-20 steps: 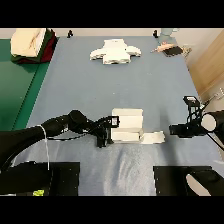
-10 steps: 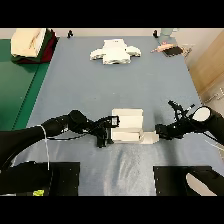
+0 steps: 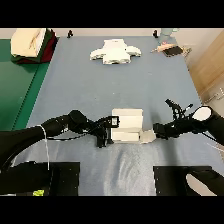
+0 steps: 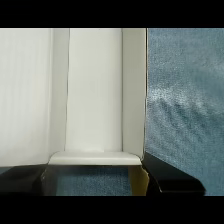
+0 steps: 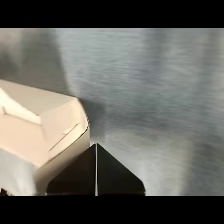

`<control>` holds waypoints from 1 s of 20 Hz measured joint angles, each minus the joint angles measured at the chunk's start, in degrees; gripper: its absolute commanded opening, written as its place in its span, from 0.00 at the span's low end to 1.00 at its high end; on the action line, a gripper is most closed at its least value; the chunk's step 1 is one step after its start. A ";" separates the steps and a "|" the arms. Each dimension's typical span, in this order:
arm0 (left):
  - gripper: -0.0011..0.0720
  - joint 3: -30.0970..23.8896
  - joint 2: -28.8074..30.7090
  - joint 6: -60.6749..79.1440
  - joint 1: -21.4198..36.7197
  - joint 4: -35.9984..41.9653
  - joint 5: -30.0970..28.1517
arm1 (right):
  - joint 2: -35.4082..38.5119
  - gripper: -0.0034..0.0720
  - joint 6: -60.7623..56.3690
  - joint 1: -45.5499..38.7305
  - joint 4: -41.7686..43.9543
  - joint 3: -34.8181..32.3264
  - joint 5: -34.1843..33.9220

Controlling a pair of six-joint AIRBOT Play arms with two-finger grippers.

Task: Fold the box.

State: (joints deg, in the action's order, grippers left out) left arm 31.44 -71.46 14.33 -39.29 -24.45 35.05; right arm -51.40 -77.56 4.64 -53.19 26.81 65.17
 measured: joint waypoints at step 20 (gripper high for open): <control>0.75 0.00 0.00 -0.02 0.00 0.00 0.00 | 2.19 0.61 2.19 2.99 4.96 2.49 2.36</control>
State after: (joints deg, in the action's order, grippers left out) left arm 31.44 -71.46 14.31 -39.29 -24.45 35.05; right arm -49.21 -75.37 7.64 -48.23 29.30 67.53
